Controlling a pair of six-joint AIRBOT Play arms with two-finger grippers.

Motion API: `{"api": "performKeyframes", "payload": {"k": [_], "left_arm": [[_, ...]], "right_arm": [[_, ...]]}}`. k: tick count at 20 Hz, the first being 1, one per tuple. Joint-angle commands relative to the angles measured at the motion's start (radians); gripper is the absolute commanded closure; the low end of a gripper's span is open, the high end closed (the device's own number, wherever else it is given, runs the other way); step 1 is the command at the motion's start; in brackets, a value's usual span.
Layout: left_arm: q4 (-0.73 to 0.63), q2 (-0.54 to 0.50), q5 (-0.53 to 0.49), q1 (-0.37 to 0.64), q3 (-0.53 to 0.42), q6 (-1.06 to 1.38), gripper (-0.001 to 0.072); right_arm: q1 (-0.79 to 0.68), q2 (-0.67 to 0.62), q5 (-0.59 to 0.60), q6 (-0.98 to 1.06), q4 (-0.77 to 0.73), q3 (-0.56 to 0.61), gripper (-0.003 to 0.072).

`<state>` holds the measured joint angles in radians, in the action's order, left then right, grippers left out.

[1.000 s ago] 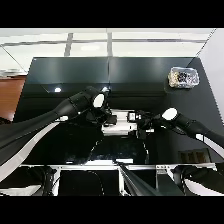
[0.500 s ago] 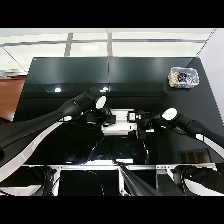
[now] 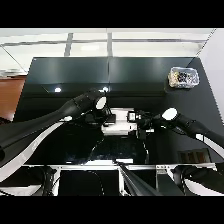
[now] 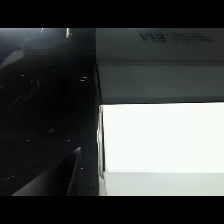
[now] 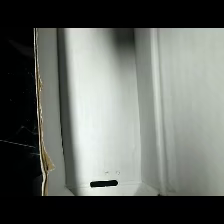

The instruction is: Fold the box and place the chain.

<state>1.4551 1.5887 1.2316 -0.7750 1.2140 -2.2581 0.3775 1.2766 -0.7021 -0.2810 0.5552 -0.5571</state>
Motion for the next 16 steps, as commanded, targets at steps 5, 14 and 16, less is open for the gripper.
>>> {"api": "performKeyframes", "payload": {"k": [5,14,16], "left_arm": [[0.003,0.008,0.002,-0.016,0.001,-0.036,0.0444],[-0.006,0.012,-0.001,-0.022,0.001,-0.04,0.0681],[-0.006,0.012,-0.002,-0.022,0.001,-0.042,0.0675]], "right_arm": [[0.0,0.0,0.0,0.0,0.0,-0.001,0.0454],[0.0,0.0,0.0,0.0,0.0,-0.001,0.0454],[0.0,0.0,0.0,0.0,0.0,-0.001,0.0454]]}}
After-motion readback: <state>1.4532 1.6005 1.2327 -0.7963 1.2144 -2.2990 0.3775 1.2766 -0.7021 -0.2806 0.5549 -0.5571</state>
